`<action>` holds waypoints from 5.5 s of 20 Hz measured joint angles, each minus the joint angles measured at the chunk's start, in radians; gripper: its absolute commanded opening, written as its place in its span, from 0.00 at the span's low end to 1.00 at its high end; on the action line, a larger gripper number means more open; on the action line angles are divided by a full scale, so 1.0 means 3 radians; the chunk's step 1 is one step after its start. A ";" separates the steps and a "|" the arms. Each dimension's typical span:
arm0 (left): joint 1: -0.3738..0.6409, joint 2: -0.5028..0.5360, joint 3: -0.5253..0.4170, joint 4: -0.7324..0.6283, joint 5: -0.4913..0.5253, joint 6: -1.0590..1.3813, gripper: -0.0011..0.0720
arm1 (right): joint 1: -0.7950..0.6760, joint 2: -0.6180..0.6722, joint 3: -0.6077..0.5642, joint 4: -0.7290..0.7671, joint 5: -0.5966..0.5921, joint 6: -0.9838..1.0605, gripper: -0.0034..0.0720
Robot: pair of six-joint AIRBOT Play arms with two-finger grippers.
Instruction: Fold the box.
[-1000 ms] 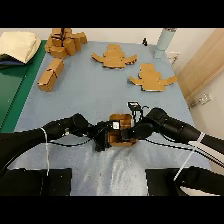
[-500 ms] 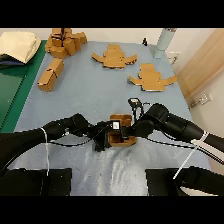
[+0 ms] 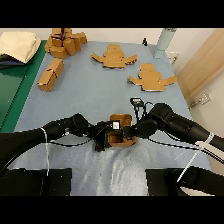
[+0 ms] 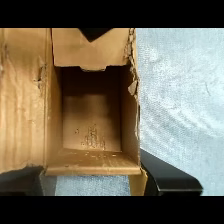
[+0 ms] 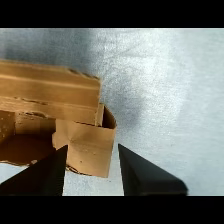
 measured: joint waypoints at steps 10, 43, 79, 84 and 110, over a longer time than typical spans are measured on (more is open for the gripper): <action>0.0000 0.0000 0.0000 -0.0001 0.0001 0.0000 0.73 | 0.0001 -0.0320 -0.0008 -0.0083 -0.0023 0.0001 0.51; 0.0000 0.0000 0.0000 0.0000 0.0000 0.0000 0.73 | 0.0001 -0.0711 0.0001 -0.0008 0.0051 0.0271 0.63; 0.0000 0.0000 0.0000 -0.0001 0.0000 0.0000 0.73 | -0.2310 -0.1497 0.0718 0.3099 -0.0718 -0.3459 0.05; 0.0000 0.0000 0.0000 -0.0001 0.0000 -0.0001 0.73 | -0.2209 -0.1677 0.0791 0.3657 -0.1166 -0.4143 0.05; 0.0000 0.0000 0.0000 -0.0001 0.0001 -0.0001 0.73 | -0.1274 -0.0570 -0.0462 0.3287 -0.0122 -0.4837 0.05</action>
